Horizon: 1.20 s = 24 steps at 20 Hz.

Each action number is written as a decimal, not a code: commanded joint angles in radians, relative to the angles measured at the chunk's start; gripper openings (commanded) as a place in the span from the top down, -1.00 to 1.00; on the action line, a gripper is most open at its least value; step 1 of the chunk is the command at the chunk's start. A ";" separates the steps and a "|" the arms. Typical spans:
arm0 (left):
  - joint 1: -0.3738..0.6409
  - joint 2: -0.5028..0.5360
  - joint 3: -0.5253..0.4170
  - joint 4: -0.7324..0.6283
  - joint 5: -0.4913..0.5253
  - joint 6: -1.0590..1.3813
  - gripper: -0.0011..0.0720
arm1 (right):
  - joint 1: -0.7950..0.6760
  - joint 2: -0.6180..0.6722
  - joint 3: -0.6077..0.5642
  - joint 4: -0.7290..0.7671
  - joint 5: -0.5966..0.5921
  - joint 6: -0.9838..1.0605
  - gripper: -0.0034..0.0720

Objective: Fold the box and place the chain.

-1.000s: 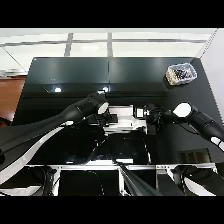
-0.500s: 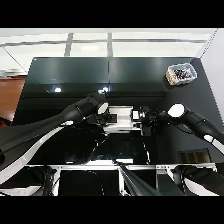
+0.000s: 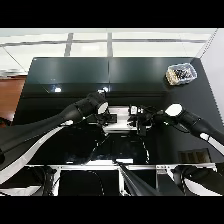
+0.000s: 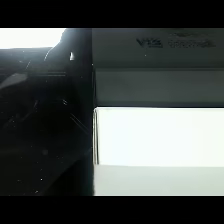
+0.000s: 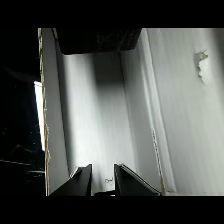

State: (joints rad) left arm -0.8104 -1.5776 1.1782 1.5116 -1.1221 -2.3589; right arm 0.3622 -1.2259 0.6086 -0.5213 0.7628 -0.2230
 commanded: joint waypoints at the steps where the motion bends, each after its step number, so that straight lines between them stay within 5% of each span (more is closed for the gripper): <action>1: 0.001 0.000 0.000 -0.002 0.001 -0.001 0.89 | 0.001 -0.011 0.000 0.016 0.002 0.030 0.49; 3: 0.001 0.000 0.000 -0.002 0.002 -0.001 0.89 | 0.001 -0.016 0.000 0.016 0.021 0.035 0.49; 4: 0.001 0.000 0.000 -0.002 0.003 -0.001 0.89 | 0.001 -0.016 0.000 0.017 0.018 0.052 0.34; 5: 0.001 0.000 0.000 -0.002 0.003 -0.001 0.89 | 0.001 -0.016 0.000 0.017 0.014 0.063 -0.17; 6: 0.001 0.000 0.000 -0.002 0.005 -0.001 0.89 | 0.001 -0.016 0.000 0.015 0.015 0.068 -0.07; 7: 0.001 0.000 0.000 -0.003 0.008 -0.001 0.89 | 0.001 -0.016 0.000 0.015 0.019 0.071 0.55; 8: 0.001 0.000 0.000 -0.006 0.013 -0.001 0.89 | 0.001 -0.016 0.000 0.016 0.015 0.074 0.12; 9: 0.000 0.000 0.000 -0.006 0.014 -0.001 0.89 | 0.001 -0.016 0.000 0.015 0.015 0.079 -0.03; 11: 0.001 0.000 0.000 -0.005 0.014 -0.001 0.89 | -0.006 -0.014 0.000 -0.021 0.015 0.142 0.76; 14: 0.001 0.000 0.000 -0.005 0.021 -0.001 0.89 | -0.062 0.031 0.004 -0.085 0.079 0.454 0.76; 20: 0.001 0.000 0.000 -0.005 0.017 -0.001 0.89 | -0.380 0.196 0.065 -0.293 0.426 1.100 0.86; 24: 0.001 0.000 0.000 -0.005 0.018 -0.001 0.89 | -0.642 0.192 -0.037 -0.277 0.298 1.351 0.86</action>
State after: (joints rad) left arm -0.8108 -1.5780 1.1782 1.5059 -1.1027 -2.3604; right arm -0.1116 -1.0485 0.6281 -0.7860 1.1004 0.8650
